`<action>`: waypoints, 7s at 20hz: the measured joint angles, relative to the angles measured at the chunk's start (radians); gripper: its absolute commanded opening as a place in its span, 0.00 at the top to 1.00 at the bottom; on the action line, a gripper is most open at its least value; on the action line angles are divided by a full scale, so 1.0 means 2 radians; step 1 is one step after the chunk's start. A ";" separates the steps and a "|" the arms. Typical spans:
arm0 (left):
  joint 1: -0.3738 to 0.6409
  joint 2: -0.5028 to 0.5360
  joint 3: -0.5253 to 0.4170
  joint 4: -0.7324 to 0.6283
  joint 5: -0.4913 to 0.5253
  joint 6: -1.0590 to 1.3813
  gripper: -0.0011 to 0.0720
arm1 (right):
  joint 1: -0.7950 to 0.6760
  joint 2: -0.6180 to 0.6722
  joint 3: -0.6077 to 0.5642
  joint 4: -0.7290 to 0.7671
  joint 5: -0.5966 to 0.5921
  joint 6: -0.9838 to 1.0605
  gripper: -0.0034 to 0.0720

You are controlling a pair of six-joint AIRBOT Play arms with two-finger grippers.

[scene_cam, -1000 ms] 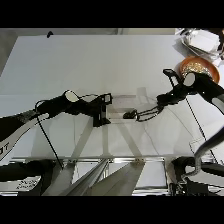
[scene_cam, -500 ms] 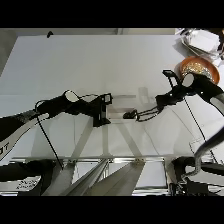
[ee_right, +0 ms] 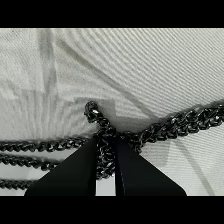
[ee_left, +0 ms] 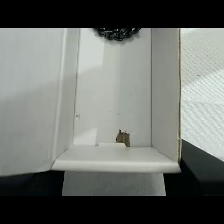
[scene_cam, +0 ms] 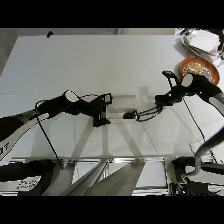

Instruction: Fold the box and place the chain.

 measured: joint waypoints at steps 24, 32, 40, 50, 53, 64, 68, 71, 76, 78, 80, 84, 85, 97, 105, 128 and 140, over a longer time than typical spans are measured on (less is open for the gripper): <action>0.000 0.000 0.000 0.000 0.000 0.000 0.39 | 0.000 0.410 0.000 0.274 0.070 -0.160 0.94; 0.000 0.000 0.000 0.000 0.000 0.000 0.39 | 0.000 0.435 0.000 0.484 0.055 -0.275 0.94; 0.000 0.000 0.000 0.000 0.000 0.000 0.39 | 0.028 0.389 0.000 0.525 0.036 -0.361 0.94; 0.000 0.000 0.000 0.000 0.000 0.000 0.39 | 0.161 0.189 0.000 0.333 0.011 -0.332 0.94; 0.000 0.000 0.000 0.000 0.000 0.000 0.39 | 0.168 0.149 -0.002 0.312 0.015 -0.317 0.94; 0.000 0.000 0.000 0.000 0.000 0.000 0.39 | 0.172 0.067 -0.035 0.291 0.017 -0.283 0.68; 0.000 0.000 0.000 0.000 0.000 0.000 0.39 | 0.164 0.074 -0.029 0.278 0.034 -0.274 0.68; 0.000 0.000 0.000 0.000 0.000 0.000 0.39 | 0.128 0.102 -0.002 0.212 0.060 -0.231 0.68; 0.000 0.000 0.000 0.000 0.000 0.000 0.39 | 0.053 0.127 0.019 0.071 0.079 -0.160 0.59; 0.000 0.000 0.000 0.000 0.000 0.000 0.39 | 0.040 0.111 0.022 0.036 0.078 -0.146 0.55; 0.000 0.000 0.000 0.000 0.000 0.000 0.39 | 0.033 0.086 0.023 0.014 0.071 -0.135 0.55; 0.000 0.000 0.000 0.000 0.000 0.000 0.39 | 0.027 0.039 0.024 -0.005 0.050 -0.126 0.55; 0.000 0.000 0.000 0.000 0.000 0.000 0.39 | 0.027 0.030 0.024 -0.007 0.044 -0.125 0.55; 0.000 0.000 0.000 0.000 0.000 0.000 0.39 | 0.026 -0.019 0.024 0.001 0.003 -0.101 0.56; 0.000 0.000 0.000 0.000 0.000 0.000 0.39 | 0.026 -0.026 0.024 0.021 -0.002 -0.097 0.94; 0.000 0.000 0.000 0.000 0.000 0.000 0.39 | 0.082 0.405 0.027 0.168 0.007 -0.140 0.94; 0.000 0.000 0.000 0.000 0.000 0.000 0.39 | 0.170 0.373 0.027 0.262 -0.023 -0.285 0.94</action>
